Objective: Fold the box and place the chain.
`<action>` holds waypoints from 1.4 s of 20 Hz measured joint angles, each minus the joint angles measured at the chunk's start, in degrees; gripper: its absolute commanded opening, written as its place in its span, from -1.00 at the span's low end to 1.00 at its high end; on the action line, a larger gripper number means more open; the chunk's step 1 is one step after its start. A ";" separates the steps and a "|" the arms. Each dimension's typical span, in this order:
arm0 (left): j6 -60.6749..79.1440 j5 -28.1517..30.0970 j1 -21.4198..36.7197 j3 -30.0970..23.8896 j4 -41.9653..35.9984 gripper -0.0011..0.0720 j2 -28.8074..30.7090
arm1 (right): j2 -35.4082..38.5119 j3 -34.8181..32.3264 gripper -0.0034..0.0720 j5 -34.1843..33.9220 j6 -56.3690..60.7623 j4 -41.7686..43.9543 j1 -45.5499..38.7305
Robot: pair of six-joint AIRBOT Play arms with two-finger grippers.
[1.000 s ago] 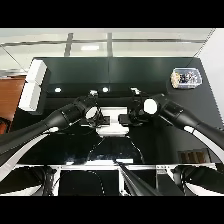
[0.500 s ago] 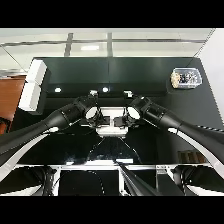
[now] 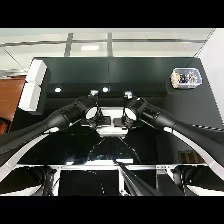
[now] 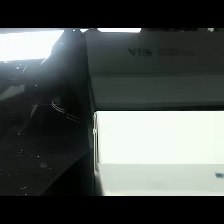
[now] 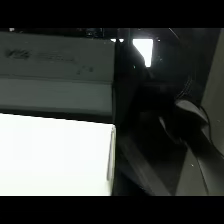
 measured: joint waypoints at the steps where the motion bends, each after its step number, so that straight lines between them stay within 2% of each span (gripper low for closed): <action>1: -0.09 0.04 0.00 0.00 -0.07 -0.90 0.00 | -0.07 0.02 -0.88 -0.02 0.15 0.02 0.00; 6: 0.00 -0.11 0.00 0.00 0.07 -0.90 0.00 | -0.15 0.02 -0.83 -0.31 -0.13 0.70 0.00; 8: 0.17 -0.09 0.00 0.00 0.28 -0.90 -0.02 | -0.15 0.02 -0.52 -0.33 -0.50 1.16 0.00; 9: 0.15 -0.07 0.00 0.00 0.31 -0.90 -0.02 | -0.15 0.02 -0.53 -0.28 -0.50 1.38 0.00; 10: 0.15 -0.07 0.00 0.00 0.31 -0.90 0.00 | -0.15 0.02 -0.79 -0.42 -0.48 1.31 0.00; 11: 0.15 -0.07 0.00 0.00 0.28 -0.90 0.00 | -0.15 0.02 -0.87 -0.50 -0.44 1.29 0.00; 14: -0.02 -0.09 0.00 0.00 0.11 -0.90 0.00 | -0.15 0.02 -0.87 -0.68 -0.17 1.22 0.00; 15: 0.00 -0.07 0.00 0.00 0.11 -0.90 0.00 | -0.15 0.02 -0.76 -0.68 -0.24 1.22 0.00; 16: 0.07 -0.09 0.00 0.00 0.15 -0.90 0.00 | -0.15 0.02 -0.25 -0.68 -0.35 1.33 0.00; 17: 0.15 -0.04 0.00 0.00 0.28 -0.90 -0.02 | -0.09 0.09 -0.17 -0.98 -0.52 1.53 -0.02; 22: 0.13 -0.02 0.00 0.00 0.24 -0.90 -0.02 | 2.25 0.98 -0.17 -0.37 -4.66 1.31 -0.31; 25: 0.11 -0.02 0.00 0.00 0.24 -0.90 0.00 | 8.24 1.44 -0.17 0.68 -8.00 0.42 -1.14; 28: 0.11 0.00 0.00 0.00 0.24 -0.90 0.00 | 15.93 1.62 -0.18 4.96 -10.08 -3.91 -3.69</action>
